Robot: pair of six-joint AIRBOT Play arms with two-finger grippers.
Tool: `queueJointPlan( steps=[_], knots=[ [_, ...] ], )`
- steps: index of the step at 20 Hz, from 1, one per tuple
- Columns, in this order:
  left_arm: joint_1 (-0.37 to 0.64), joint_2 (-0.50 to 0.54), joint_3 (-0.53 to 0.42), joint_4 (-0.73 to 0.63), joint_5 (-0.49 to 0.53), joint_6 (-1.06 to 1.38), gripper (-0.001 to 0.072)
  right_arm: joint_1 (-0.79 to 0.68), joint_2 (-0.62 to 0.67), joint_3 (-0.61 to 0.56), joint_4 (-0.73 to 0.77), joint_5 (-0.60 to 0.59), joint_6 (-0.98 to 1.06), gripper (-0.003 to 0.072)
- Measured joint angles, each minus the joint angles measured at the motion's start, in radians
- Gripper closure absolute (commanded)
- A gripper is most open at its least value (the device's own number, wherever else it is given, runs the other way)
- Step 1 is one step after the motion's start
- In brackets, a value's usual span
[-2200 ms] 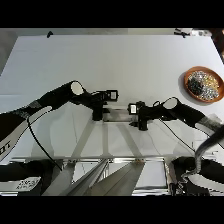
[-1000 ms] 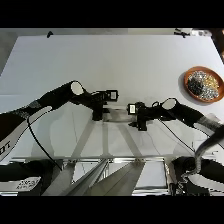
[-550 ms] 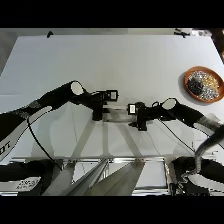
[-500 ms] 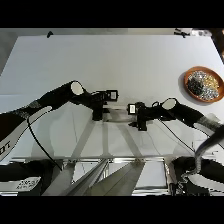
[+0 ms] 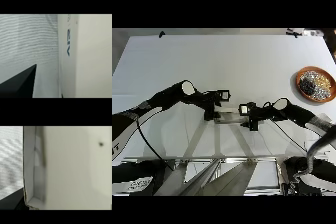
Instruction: Fold the box and place the chain.
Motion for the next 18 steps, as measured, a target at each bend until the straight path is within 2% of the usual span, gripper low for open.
queueJointPlan(
  steps=[3, 9, 12, 14, 15, 17, 18],
  knots=[
    [0.0, 0.05, 0.0, 0.022, -0.01, -0.008, 0.0127, 0.0, 0.0, 0.0, 0.001, 0.0, 0.003, 0.0342],
    [0.0, 0.191, 0.0, 0.27, -0.05, -0.193, 0.014, 0.0, 0.0, 0.0, 0.001, 0.0, 0.003, 0.0342],
    [0.0, 0.261, 0.0, 0.313, -0.074, -0.27, 0.017, 0.0, 0.0, 0.0, 0.001, 0.0, 0.003, 0.0342],
    [0.0, 0.286, 0.0, 0.273, -0.088, -0.296, 0.0343, 0.0, 0.0, 0.0, 0.001, 0.0, 0.003, 0.0342],
    [-0.001, 0.293, 0.0, 0.248, -0.103, -0.304, 0.0399, 0.0, 0.0, 0.0, 0.0, 0.0, 0.003, 0.0342],
    [-0.001, 0.299, 0.0, 0.215, -0.128, -0.307, 0.0579, 0.0, 0.0, 0.0, 0.0, 0.0, 0.003, 0.0342],
    [0.0, 0.3, 0.0, 0.203, -0.138, -0.306, 0.058, 0.0, 0.0, 0.0, 0.0, 0.0, 0.003, 0.0342]
  ],
)
